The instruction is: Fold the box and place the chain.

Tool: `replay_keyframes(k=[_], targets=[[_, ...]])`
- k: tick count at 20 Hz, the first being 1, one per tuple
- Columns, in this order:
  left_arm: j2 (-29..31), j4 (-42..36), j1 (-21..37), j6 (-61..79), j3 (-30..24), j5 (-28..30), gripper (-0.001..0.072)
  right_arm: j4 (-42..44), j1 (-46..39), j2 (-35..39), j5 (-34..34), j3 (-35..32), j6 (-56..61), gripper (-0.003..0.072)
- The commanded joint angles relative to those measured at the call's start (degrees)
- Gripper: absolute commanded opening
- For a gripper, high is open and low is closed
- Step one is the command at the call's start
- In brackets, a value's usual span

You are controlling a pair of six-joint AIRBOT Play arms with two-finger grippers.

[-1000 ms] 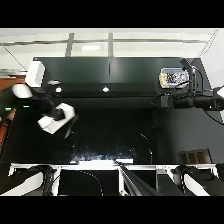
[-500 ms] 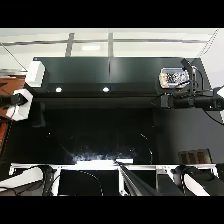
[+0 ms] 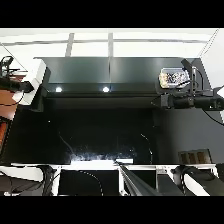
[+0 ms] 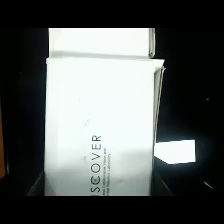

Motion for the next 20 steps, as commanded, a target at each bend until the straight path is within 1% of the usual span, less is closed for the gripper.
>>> replay_keyframes(k=[1,2,3,5,7,9,10,11,12,13,14,15,16,18,20], targets=[[-2.29,2.01,-0.96,-1.84,1.42,0.07,0.0707,0.00,0.02,0.02,-0.44,0.04,0.24,0.0012],[-1.99,4.02,-1.03,-4.07,1.75,-0.61,0.0711,0.04,0.02,0.02,-0.28,0.04,0.24,0.0011],[-1.27,7.26,-1.20,-6.73,2.78,-2.58,0.0710,0.17,0.02,0.02,-0.11,0.04,0.24,0.0012],[1.18,12.09,-1.44,-10.58,5.88,-7.91,0.0710,0.20,0.02,0.02,-0.17,0.04,0.22,0.0012],[4.24,12.92,-1.46,-11.76,10.51,-15.54,0.0710,0.15,0.00,0.02,-1.11,0.04,0.15,0.0012],[7.45,10.67,-2.03,-17.79,15.04,-22.25,0.0704,-0.09,-0.02,0.04,-3.21,0.07,-0.02,0.0012],[8.83,9.79,-2.67,-22.36,16.85,-25.79,0.0633,-0.68,-0.31,0.04,-3.43,0.35,-0.76,0.0012],[10.27,9.81,-3.50,-27.23,18.25,-29.75,0.0312,-2.27,-0.90,0.04,-2.60,1.18,-0.92,0.0012],[11.41,9.55,-4.24,-29.70,18.99,-33.55,0.0031,-4.31,-1.86,0.07,-0.63,2.60,-0.92,0.0012],[12.66,7.74,-5.38,-31.36,19.04,-36.98,0.0025,-6.54,-3.15,0.09,2.43,4.72,-0.42,0.0011],[13.88,5.95,-7.02,-31.10,18.71,-39.17,0.0025,-8.24,-4.48,0.39,5.68,6.82,2.60,0.0008],[15.98,5.14,-9.60,-31.10,17.42,-39.52,0.0024,-9.66,-5.29,1.84,7.58,8.63,6.38,0.0005],[18.88,5.18,-12.90,-31.10,15.02,-37.33,0.0024,-11.39,-5.31,4.79,6.27,9.18,7.56,0.0004],[27.80,5.16,-21.62,-31.19,5.64,-25.90,0.0024,-17.64,-4.68,11.32,0.37,8.66,11.72,0.0005],[37.46,5.49,-32.11,-32.48,-8.22,-11.19,0.0025,-25.62,-4.17,15.15,-5.09,6.73,14.82,0.0006]])
